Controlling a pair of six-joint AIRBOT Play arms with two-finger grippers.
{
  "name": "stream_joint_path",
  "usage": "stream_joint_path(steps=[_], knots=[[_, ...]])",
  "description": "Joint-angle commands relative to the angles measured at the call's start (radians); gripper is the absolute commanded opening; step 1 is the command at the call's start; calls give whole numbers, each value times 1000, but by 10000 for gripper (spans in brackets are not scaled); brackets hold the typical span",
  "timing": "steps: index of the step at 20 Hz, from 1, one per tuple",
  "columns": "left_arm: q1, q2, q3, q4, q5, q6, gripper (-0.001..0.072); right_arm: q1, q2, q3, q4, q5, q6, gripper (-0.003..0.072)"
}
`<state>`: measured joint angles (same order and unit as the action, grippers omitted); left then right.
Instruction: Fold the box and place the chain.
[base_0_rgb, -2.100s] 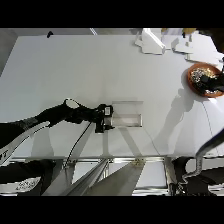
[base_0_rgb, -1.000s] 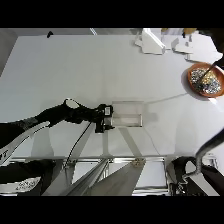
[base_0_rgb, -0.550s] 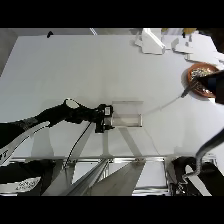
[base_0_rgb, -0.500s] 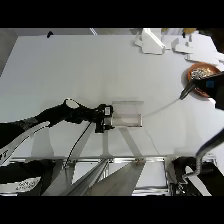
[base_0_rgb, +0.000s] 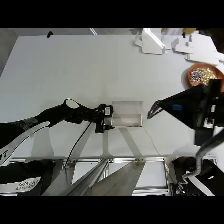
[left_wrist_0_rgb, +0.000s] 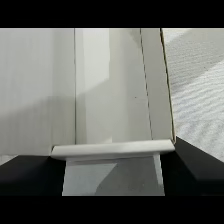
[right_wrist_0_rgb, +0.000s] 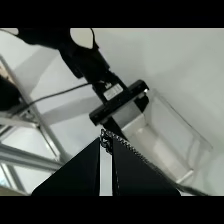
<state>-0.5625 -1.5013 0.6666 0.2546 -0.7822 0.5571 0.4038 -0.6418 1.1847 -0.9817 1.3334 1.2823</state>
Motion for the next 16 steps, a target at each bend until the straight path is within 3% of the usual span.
stream_joint_path(steps=[1, 10, 16], knots=[[0, 0, 0, 0, 0, 0, 254, 60, -32, -110, -82, -83, -35, 18], [0, 0, 0, 0, 0, 0, 254, 60, -142, -459, -24, -365, -185, 18], [0, 0, 0, 0, 0, 0, 254, 129, -295, -505, -14, -428, -268, 19]])
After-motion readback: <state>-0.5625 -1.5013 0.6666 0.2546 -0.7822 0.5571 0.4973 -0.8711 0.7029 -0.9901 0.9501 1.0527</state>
